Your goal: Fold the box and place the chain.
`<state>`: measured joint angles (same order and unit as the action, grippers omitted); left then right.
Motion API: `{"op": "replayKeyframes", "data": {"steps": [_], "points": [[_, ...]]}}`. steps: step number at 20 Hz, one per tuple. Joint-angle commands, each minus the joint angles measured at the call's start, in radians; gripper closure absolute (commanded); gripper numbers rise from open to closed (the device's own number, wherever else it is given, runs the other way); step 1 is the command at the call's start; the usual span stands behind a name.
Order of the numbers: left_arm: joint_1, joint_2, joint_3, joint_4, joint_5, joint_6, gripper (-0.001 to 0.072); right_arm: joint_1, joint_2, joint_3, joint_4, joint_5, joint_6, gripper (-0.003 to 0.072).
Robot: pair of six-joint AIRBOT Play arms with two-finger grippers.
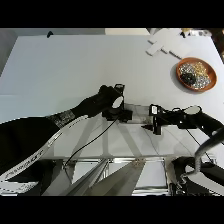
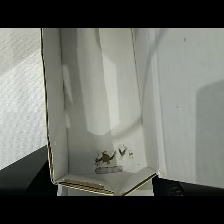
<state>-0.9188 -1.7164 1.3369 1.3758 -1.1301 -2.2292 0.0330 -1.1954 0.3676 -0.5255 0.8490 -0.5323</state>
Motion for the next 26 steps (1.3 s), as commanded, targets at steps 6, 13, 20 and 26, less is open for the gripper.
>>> {"op": "replayKeyframes", "data": {"steps": [6, 13, 20, 26], "points": [[-0.011, -0.096, 0.142, 0.021, -0.134, 0.003, 0.0281, 0.000, 0.000, 0.000, 0.000, 0.000, 0.000, 0.0280], [-0.010, -0.101, 0.142, 0.024, -0.138, -0.027, 0.0462, 0.000, 0.000, 0.000, 0.000, 0.000, 0.000, 0.0280], [-0.012, -0.101, 0.142, 0.031, -0.180, -0.047, 0.0700, 0.000, 0.000, 0.000, 0.000, 0.000, 0.000, 0.0280], [-0.016, -0.101, 0.142, 0.039, -0.161, -0.047, 0.0437, 0.000, 0.000, 0.000, 0.000, 0.000, 0.000, 0.0280]]}}
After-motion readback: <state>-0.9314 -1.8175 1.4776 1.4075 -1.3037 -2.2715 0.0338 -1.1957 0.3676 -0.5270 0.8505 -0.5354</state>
